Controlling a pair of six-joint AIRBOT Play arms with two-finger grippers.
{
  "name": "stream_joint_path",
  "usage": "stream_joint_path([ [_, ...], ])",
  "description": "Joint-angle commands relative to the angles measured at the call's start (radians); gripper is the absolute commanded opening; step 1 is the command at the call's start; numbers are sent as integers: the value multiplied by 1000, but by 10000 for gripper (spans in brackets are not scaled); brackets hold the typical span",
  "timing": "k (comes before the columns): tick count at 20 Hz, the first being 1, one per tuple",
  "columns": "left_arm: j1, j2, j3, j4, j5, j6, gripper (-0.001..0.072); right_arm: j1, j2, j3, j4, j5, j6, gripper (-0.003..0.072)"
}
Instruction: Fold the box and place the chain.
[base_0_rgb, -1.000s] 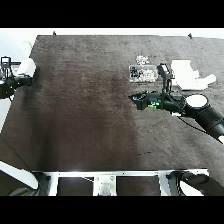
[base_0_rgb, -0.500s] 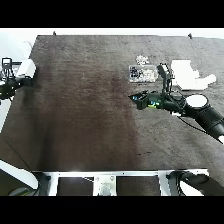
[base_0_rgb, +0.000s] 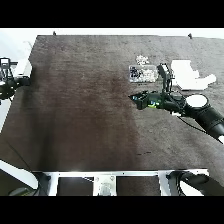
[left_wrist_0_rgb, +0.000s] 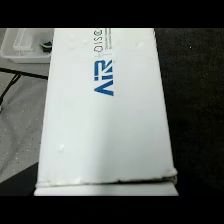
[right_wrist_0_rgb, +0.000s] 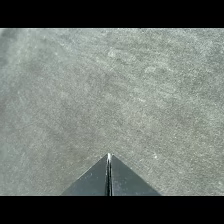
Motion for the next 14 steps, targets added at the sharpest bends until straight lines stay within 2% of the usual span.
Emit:
stream_joint_path([
  [1,1,0,1,3,-8,0,500,0,-1,0,0,-24,0,15],
  [6,0,1,8,0,-190,53,501,0,-1,0,0,-35,0,15],
  [7,0,1,8,-11,-196,59,502,0,-1,0,0,-43,0,16],
  [9,0,1,8,-19,-196,56,720,0,-1,0,0,-56,0,15],
  [12,0,1,8,-21,-204,55,720,0,-1,0,-1,-57,0,16],
  [13,0,1,8,-21,-204,56,720,0,-1,0,-1,-61,0,56],
  [14,0,2,8,-21,-205,56,720,0,-1,0,-1,-61,-4,132],
])
